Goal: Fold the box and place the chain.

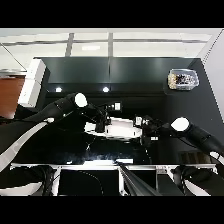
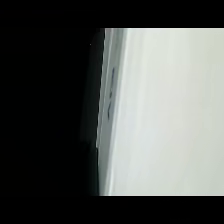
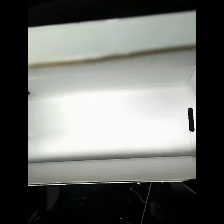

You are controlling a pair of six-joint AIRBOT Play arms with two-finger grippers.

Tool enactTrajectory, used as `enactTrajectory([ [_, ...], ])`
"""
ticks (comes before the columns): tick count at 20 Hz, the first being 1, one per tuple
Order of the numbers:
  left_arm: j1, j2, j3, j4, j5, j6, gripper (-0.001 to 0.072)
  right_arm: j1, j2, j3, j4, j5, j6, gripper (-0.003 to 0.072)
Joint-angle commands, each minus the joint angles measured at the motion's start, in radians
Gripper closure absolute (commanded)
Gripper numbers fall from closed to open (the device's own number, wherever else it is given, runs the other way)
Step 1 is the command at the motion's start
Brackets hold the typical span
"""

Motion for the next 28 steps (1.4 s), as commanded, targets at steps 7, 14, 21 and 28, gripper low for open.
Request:
enactTrajectory([
  [7,0.000,0.000,0.000,0.001,-0.011,-0.048,0.0682,0.000,-0.069,0.000,0.008,-0.033,-0.106,-0.0021],
  [14,0.000,0.000,0.000,0.001,-0.011,-0.055,0.0682,-0.003,-0.077,0.000,-0.041,-0.045,-0.130,-0.0021],
  [21,0.000,0.000,0.000,0.008,-0.007,-0.055,0.0683,-0.014,-0.077,0.000,-0.034,-0.045,-0.130,-0.0021],
  [28,0.000,0.000,0.000,0.008,-0.011,-0.055,0.0683,-0.014,-0.077,0.000,-0.034,-0.045,-0.129,-0.0020],
])
